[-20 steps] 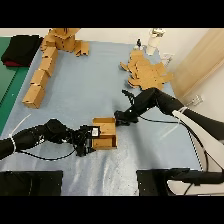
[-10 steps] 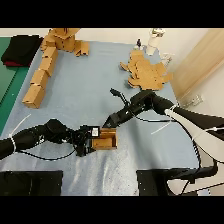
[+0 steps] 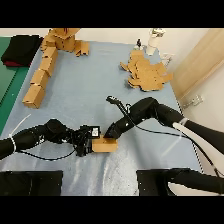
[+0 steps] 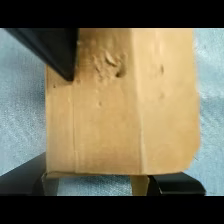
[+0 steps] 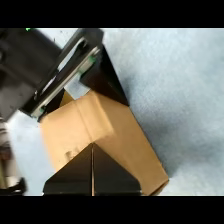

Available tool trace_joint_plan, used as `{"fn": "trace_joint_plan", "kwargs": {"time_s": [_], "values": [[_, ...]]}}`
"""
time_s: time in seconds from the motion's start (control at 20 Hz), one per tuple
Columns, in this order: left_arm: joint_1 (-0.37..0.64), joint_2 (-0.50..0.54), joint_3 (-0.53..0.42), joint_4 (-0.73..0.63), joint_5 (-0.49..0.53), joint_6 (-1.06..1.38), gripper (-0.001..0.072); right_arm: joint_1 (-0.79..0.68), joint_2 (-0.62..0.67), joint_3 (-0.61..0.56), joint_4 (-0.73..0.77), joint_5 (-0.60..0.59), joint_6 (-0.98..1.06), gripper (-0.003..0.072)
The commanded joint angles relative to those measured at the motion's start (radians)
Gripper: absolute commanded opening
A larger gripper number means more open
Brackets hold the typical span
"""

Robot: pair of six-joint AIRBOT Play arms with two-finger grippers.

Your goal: Fold the box.

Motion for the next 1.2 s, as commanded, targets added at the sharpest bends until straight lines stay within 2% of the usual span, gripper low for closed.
{"fn": "trace_joint_plan", "kwargs": {"time_s": [0.0, 0.25, 0.35, 0.4, 0.5, 0.6, 0.75, 0.8, 1.15], "values": [[0.000, 0.000, 0.001, 0.000, 0.000, 0.000, 0.0473, 0.076, 0.138, -0.076, -0.066, 0.151, -0.003, 0.0003], [0.000, 0.000, 0.001, 0.000, 0.000, 0.000, 0.0473, 0.194, 0.262, -0.086, -0.198, 0.245, -0.024, 0.0024], [0.000, 0.000, 0.001, 0.000, 0.001, 0.000, 0.0473, 0.216, 0.266, -0.086, -0.210, 0.245, -0.085, 0.0265], [0.000, 0.000, 0.001, 0.000, 0.000, 0.000, 0.0473, 0.221, 0.265, -0.087, -0.210, 0.245, -0.117, 0.0315], [0.000, 0.000, 0.001, 0.000, 0.001, 0.000, 0.0472, 0.221, 0.265, -0.087, -0.210, 0.244, -0.195, 0.0322], [0.000, 0.000, 0.001, 0.000, -0.001, 0.000, 0.0473, 0.220, 0.265, -0.087, -0.210, 0.246, -0.254, 0.0461], [0.000, 0.000, 0.001, 0.000, 0.000, 0.000, 0.0472, 0.220, 0.265, -0.087, -0.213, 0.250, -0.345, 0.0475], [0.000, 0.000, 0.001, 0.000, 0.000, 0.000, 0.0473, 0.220, 0.265, -0.087, -0.214, 0.251, -0.387, 0.0516], [0.000, 0.000, 0.001, 0.000, 0.000, 0.000, 0.0473, 0.232, 0.266, -0.120, -0.266, 0.278, -0.475, 0.0516]]}}
